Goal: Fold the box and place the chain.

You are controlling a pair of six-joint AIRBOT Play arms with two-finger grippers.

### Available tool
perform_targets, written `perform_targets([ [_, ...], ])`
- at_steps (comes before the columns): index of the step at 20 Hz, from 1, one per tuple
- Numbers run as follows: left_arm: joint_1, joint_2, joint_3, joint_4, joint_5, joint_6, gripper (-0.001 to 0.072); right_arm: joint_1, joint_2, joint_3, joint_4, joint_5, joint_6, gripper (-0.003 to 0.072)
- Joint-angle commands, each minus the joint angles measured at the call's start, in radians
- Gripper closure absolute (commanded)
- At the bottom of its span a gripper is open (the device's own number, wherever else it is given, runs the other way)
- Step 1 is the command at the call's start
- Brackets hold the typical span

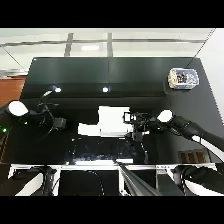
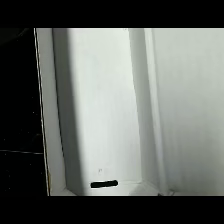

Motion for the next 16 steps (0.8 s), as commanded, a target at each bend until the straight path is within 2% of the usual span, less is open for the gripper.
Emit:
perform_targets([
  [1, 0.218, -0.049, -0.124, -0.354, -0.043, 0.069, 0.0682, 0.001, -0.001, 0.001, 0.000, 0.001, 0.000, 0.0205],
  [3, 0.214, -0.108, -0.144, -0.383, -0.027, 0.088, 0.0682, 0.001, -0.001, 0.000, 0.000, 0.001, 0.000, 0.0205],
  [5, 0.159, -0.167, -0.143, -0.404, 0.001, 0.098, 0.0683, 0.001, -0.001, 0.001, 0.000, 0.001, 0.000, 0.0205],
  [8, 0.034, -0.238, -0.132, -0.506, 0.051, 0.171, 0.0683, 0.001, -0.001, 0.001, 0.000, 0.001, 0.000, 0.0205],
  [12, -0.125, -0.307, -0.080, -0.506, 0.087, 0.185, 0.0682, 0.001, -0.001, 0.001, 0.000, 0.001, 0.000, 0.0205],
  [16, -0.155, -0.326, -0.066, -0.508, 0.073, 0.266, 0.0682, 0.001, -0.001, 0.001, 0.000, 0.001, 0.000, 0.0205],
])
